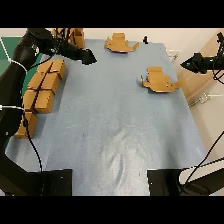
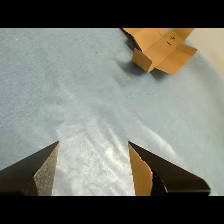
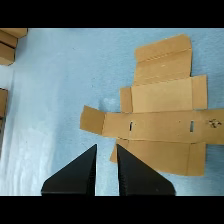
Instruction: Fold the box.
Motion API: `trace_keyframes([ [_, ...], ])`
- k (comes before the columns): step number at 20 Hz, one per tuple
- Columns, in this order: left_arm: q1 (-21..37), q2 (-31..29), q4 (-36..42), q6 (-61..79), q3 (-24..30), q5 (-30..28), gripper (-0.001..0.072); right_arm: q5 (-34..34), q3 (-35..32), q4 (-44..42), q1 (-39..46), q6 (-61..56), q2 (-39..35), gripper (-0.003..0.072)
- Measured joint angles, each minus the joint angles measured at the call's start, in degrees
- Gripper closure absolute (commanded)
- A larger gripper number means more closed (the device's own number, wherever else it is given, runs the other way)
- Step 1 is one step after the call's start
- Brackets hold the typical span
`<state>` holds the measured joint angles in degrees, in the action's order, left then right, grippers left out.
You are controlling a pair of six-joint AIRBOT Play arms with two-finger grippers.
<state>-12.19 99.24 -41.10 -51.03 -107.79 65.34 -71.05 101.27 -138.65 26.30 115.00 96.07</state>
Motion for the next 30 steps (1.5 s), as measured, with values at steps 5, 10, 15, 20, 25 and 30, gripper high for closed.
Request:
trace_keyframes([
  [5, 0.0, 0.0, 0.0, 0.0, 0.0, 0.0, 0.0058, 0.0, 0.0, 0.0, 0.0, 0.0, 0.0, 0.0491],
  [10, 0.0, 0.0, 0.0, 0.0, 0.0, -1.8, 0.0058, 0.0, 0.0, 0.0, 0.0, 0.0, 0.0, 0.0491],
  [15, 0.0, 0.0, 0.5, 0.0, 0.0, -3.3, 0.0057, 0.1, 0.0, 0.0, 0.0, 0.0, 0.0, 0.0529],
  [20, -0.1, 0.0, 2.0, 0.0, 0.0, -5.4, 0.0058, 4.7, 0.0, 6.5, 1.2, -4.2, 0.1, 0.0279],
  [25, -0.2, 0.0, 2.4, 0.0, 0.0, -6.4, 0.0058, 9.0, 0.0, 21.2, 3.0, -13.2, 3.7, 0.0137],
  [30, -0.3, 0.0, 2.5, 0.0, 0.0, -6.4, 0.0058, 13.4, 1.6, 22.4, 3.3, -14.6, 10.7, 0.0138],
])
